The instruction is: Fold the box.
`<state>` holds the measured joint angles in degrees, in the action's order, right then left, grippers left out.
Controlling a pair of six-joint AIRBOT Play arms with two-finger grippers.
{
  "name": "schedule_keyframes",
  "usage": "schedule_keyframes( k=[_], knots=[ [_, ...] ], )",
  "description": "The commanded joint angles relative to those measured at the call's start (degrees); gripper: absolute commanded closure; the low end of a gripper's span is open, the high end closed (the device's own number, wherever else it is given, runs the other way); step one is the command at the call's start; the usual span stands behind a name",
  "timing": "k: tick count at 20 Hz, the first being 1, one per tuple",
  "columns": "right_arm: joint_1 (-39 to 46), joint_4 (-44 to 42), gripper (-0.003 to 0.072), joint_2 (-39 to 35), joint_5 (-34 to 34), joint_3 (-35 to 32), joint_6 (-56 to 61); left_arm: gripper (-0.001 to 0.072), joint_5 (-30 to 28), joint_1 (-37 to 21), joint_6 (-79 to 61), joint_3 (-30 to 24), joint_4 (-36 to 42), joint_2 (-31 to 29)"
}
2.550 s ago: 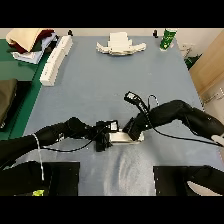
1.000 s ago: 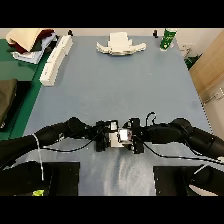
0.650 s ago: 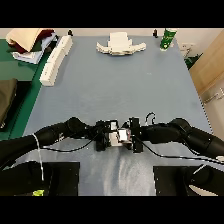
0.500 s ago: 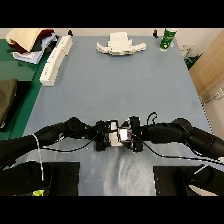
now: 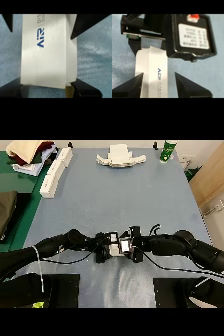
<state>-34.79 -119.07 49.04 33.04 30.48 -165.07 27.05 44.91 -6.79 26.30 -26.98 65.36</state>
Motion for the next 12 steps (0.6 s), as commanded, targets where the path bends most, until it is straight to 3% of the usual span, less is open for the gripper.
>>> schedule_keyframes(
  k=[1,12],
  knots=[
    [0.0,0.9,0.0095,-1.0,-0.9,0.0,0.0,0.0244,0.1,0.0,-0.1,0.0,0.0,0.0],
    [0.0,2.7,0.0097,-0.5,-4.0,0.0,0.0,0.0243,0.1,0.0,-0.1,0.0,0.0,0.0]
  ],
)
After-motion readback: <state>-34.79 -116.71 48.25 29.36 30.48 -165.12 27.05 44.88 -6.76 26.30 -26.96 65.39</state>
